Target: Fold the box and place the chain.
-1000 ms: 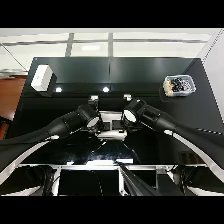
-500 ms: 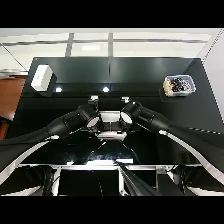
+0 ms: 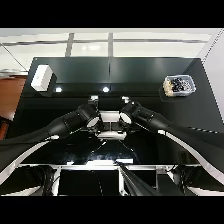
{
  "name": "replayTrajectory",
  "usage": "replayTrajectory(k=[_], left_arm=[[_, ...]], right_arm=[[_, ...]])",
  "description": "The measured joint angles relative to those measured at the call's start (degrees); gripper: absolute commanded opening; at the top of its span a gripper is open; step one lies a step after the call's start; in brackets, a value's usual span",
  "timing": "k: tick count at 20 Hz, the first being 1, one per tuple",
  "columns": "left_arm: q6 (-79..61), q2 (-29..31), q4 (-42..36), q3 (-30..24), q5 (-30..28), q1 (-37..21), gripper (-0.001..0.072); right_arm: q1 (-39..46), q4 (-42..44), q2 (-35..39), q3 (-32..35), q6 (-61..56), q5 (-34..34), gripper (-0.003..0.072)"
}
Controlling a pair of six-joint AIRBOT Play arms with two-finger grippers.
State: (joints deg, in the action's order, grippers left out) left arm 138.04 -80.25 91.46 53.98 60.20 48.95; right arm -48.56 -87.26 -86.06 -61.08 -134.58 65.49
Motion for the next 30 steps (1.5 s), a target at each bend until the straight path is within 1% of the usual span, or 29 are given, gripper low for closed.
replayTrajectory(k=[1,3,10,11,12,17,20,21,22,30], left_arm=[[0.0,0.0,0.0,0.0,0.0,0.0,0.0031],[0.0,0.0,0.0,0.0,0.0,0.0,0.0031],[0.0,0.0,0.0,0.0,0.0,0.0,0.0031],[-0.1,0.0,0.0,0.0,0.0,0.0,0.0031],[-0.1,0.0,0.0,0.0,0.0,0.0,0.0031],[0.1,0.0,0.0,0.0,0.0,0.0,0.0031],[0.1,0.0,0.0,0.0,0.0,0.0,0.0031],[0.1,0.0,0.0,0.0,0.0,0.0,0.0031],[-0.1,0.0,0.0,0.0,0.0,0.0,0.0031],[-0.1,0.0,0.0,0.0,0.2,0.0,0.0031]], right_arm=[[0.0,0.0,0.0,0.0,0.0,0.0,0.0308],[0.0,0.1,-0.1,0.0,-0.3,0.0,0.0139],[0.0,0.1,-0.2,0.0,-1.3,0.5,0.0132],[0.0,0.1,-0.2,0.0,-1.3,0.6,0.0057],[0.0,0.1,-0.2,0.0,-1.4,0.9,0.0041],[0.0,0.1,-0.2,0.0,-1.6,1.3,0.0034],[0.0,0.2,-0.2,0.0,-1.5,1.3,0.0046],[0.0,0.3,-0.2,0.0,-1.5,1.4,0.0294],[0.0,0.1,-0.2,0.0,-1.3,1.8,0.0343],[0.0,0.4,-0.2,0.0,-1.0,2.8,0.0339]])
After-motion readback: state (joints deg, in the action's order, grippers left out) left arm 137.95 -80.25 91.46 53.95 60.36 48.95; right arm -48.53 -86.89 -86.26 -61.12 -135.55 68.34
